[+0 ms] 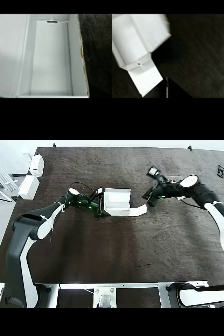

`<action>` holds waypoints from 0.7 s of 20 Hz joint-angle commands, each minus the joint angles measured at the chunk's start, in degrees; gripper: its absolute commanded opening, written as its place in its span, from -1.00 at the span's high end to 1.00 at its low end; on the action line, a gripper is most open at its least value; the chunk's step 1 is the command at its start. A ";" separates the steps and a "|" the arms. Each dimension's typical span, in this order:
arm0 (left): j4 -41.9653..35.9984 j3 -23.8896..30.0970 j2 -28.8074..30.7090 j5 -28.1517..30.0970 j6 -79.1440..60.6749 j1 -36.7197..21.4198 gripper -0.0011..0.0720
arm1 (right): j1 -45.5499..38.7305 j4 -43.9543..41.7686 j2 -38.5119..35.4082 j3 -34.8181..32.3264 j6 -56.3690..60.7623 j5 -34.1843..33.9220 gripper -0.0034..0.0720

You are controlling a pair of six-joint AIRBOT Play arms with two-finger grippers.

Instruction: Fold the box and place the chain.

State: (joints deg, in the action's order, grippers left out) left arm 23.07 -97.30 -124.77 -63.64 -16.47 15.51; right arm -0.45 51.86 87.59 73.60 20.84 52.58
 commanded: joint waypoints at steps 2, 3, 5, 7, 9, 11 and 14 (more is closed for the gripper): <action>0.02 0.02 0.02 -0.02 -0.04 -0.04 0.20 | -8.22 0.02 -0.85 -0.85 25.46 -0.02 0.89; 0.02 0.02 0.02 0.00 -0.04 -0.04 0.20 | -9.88 0.02 -0.85 -1.68 29.05 -0.02 0.89; 0.02 0.02 0.02 -0.02 -0.04 -0.04 0.20 | -12.31 -0.15 -0.85 -4.46 33.81 0.00 0.89; 0.02 0.02 0.02 -0.02 -0.04 -0.04 0.20 | -12.70 -0.39 -0.42 -7.69 35.10 0.13 0.89; 0.02 0.02 0.02 -0.02 -0.04 -0.04 0.20 | -12.04 -2.51 1.11 -9.35 35.08 0.17 0.89; 0.02 0.02 0.02 -0.07 -0.04 -0.04 0.20 | -10.88 -6.43 3.74 -9.40 34.97 0.17 0.89; 0.02 0.02 0.02 -0.07 -0.04 -0.04 0.20 | -8.15 -11.04 7.72 -9.38 34.42 1.51 0.89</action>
